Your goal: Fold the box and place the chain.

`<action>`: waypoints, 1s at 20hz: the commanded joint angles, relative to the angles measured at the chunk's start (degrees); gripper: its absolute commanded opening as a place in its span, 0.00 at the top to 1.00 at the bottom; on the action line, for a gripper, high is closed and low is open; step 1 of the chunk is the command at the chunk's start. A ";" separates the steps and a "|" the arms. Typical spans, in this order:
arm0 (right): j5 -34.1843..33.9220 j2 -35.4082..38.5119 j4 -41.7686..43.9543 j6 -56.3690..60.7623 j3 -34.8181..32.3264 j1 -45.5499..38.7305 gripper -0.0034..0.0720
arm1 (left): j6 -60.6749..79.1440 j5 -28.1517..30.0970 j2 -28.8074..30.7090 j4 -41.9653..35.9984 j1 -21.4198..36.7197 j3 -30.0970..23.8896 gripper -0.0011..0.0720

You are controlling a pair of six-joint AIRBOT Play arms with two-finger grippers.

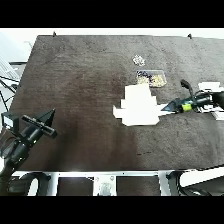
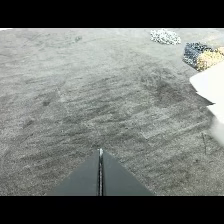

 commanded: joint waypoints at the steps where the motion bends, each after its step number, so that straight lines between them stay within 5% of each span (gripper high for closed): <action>1: -8.11 3.34 8.48 3.56 -4.04 9.29 0.95 | 0.00 -0.02 0.04 0.00 -0.02 0.00 0.96; 7: -22.45 1.20 9.99 8.50 1.27 22.99 0.95 | 0.00 0.00 0.04 0.00 -0.02 0.00 0.96; 11: -22.32 -5.66 9.84 10.78 6.67 26.49 0.95 | 0.02 0.07 0.02 -0.02 -0.02 0.15 0.96; 20: -23.71 -6.10 5.33 10.69 7.52 27.19 0.95 | 0.00 0.00 0.04 -0.07 -0.02 0.15 0.96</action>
